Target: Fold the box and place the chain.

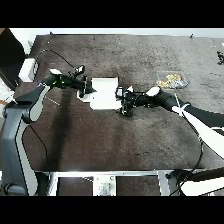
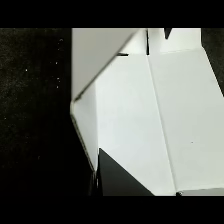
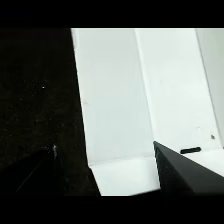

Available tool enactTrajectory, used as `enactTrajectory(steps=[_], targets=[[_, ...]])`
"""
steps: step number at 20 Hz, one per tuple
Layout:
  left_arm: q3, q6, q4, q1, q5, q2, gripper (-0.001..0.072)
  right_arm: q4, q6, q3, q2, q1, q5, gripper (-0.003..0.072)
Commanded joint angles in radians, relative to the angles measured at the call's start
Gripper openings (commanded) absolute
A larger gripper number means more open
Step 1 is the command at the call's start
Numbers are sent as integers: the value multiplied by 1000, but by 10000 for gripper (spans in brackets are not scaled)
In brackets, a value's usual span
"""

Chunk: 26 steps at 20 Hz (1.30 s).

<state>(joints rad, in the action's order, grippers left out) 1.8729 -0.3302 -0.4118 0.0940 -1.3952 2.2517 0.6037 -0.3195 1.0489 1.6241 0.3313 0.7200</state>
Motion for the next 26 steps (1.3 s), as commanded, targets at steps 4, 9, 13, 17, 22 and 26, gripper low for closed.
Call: enactTrajectory(steps=[4, 9, 13, 17, 22, 26], targets=[[0, 0, 1, -1, 0, 1, 14, 24, 2, 6, 34, 38, -138, 701], [0, 0, 0, -1, 0, 1, 13, 25, 18, 6, 34, 38, -192, 701], [0, 0, 0, -1, 0, 1, 14, 24, 28, 6, 34, 37, -226, 700], [0, 0, 0, -1, 0, 1, 13, 25, 46, 6, 11, 33, -251, 701], [0, 0, 0, -1, 0, 1, 13, 25, 71, 55, -12, -18, -125, 702], [0, 0, 0, -1, 0, 1, 13, 25, 115, 180, 50, -43, -41, 702]])
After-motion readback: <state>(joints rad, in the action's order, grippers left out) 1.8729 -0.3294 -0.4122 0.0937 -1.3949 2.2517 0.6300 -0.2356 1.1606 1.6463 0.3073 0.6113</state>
